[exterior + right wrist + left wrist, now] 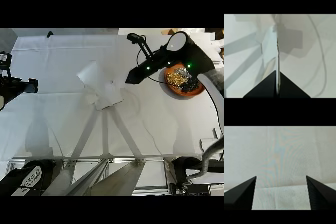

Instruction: Fold the box and place the chain.

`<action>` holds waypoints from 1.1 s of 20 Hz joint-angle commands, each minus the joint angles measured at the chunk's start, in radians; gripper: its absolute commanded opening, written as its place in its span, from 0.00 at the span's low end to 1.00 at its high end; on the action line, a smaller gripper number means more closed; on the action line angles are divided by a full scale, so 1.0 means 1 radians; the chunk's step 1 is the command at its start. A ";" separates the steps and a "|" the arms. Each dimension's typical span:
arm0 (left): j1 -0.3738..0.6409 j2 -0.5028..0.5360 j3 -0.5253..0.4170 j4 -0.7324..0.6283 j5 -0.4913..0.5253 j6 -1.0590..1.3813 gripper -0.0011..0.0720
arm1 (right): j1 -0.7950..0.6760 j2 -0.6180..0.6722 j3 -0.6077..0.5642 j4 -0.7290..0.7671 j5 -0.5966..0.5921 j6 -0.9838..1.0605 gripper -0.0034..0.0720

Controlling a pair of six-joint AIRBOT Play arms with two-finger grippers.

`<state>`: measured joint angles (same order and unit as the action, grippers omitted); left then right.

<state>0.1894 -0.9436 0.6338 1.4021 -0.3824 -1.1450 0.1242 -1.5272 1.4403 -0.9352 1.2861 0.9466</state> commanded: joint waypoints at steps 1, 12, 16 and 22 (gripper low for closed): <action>0.000 0.000 0.000 0.000 0.000 0.000 0.97 | -0.005 0.093 -0.196 0.036 -0.122 -0.163 0.05; 0.000 0.000 0.000 0.000 0.000 0.000 0.97 | -0.018 0.467 -0.884 0.330 -0.686 -0.223 0.06; 0.000 0.000 0.000 0.000 0.000 0.000 0.97 | -0.017 0.473 -0.962 0.343 -0.787 -0.222 0.06; 0.000 0.000 0.000 0.000 0.000 0.000 0.97 | -0.018 0.467 -1.010 0.373 -0.868 -0.222 0.05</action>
<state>0.1894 -0.9436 0.6338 1.4025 -0.3820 -1.1450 0.1070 -1.0595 0.4503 -0.5816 0.4786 0.7246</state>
